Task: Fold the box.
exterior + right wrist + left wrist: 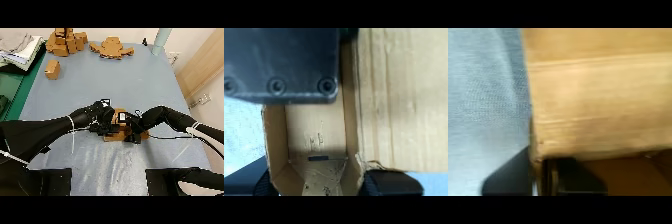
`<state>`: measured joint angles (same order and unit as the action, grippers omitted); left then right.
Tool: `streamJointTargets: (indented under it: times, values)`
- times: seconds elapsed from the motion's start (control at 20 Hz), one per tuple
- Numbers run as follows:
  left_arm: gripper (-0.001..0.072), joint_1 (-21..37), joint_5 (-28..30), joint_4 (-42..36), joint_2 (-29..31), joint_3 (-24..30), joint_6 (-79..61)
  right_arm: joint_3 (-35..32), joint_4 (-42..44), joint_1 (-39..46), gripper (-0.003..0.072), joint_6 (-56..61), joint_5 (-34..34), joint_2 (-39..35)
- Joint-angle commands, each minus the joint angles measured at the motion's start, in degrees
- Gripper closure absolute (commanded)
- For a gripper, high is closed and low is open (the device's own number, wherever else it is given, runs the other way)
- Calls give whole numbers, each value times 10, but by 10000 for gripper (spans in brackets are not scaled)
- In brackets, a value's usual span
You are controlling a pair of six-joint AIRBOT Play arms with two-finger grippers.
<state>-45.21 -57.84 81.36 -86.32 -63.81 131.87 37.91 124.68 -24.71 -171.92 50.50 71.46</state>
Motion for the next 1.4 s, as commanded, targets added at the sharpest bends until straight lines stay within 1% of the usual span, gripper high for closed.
streamJointTargets:
  times: [0.0, 0.15, 0.4, 0.45, 0.5, 0.55, 0.6, 0.85, 0.9, 0.95, 1.0, 1.05, 1.1, 1.25, 1.35]
  values:
    - [696, -5, 8, 3, -9, 0, 4, 0, 0, 0, 87, 0, 0, 0]
    - [695, -7, -2, 25, -8, 0, 24, 0, 0, 0, 87, 0, 0, 0]
    - [693, -12, -6, 24, -8, -1, 23, 0, 0, 0, 87, 0, 0, 0]
    - [677, -12, -10, 24, -7, -1, 22, 0, 0, 0, 87, 0, 0, 0]
    - [409, -12, -13, 25, -7, -1, 22, 0, 0, 0, 87, 0, 0, 0]
    - [244, -12, -19, 25, -7, -1, 23, 0, 0, 0, 87, 0, 0, 0]
    - [235, -12, -24, 26, -7, -2, 24, 0, 0, 0, 87, 0, 0, 0]
    - [237, -12, -21, 27, -7, -2, 26, 0, 0, 0, 87, 0, 0, 0]
    - [286, -12, -22, 27, -7, -4, 25, 0, 0, 0, 87, 0, 0, 0]
    - [481, -12, -22, 27, -7, -6, 23, 0, 0, 0, 87, 0, 0, 0]
    - [604, -12, -23, 32, -7, -9, 21, 0, 0, 0, 87, 0, 0, 0]
    - [674, -12, -23, 39, -7, -13, 21, 0, 0, 0, 87, 0, 0, 0]
    - [695, -12, -28, 49, -7, -19, 22, 0, 0, 0, 87, 0, 0, 0]
    - [695, -12, -46, 72, -7, -29, 23, 0, 0, 0, 87, 0, 0, 0]
    - [694, -12, -51, 73, -7, -28, 23, 0, 0, 0, 87, 0, 0, 0]
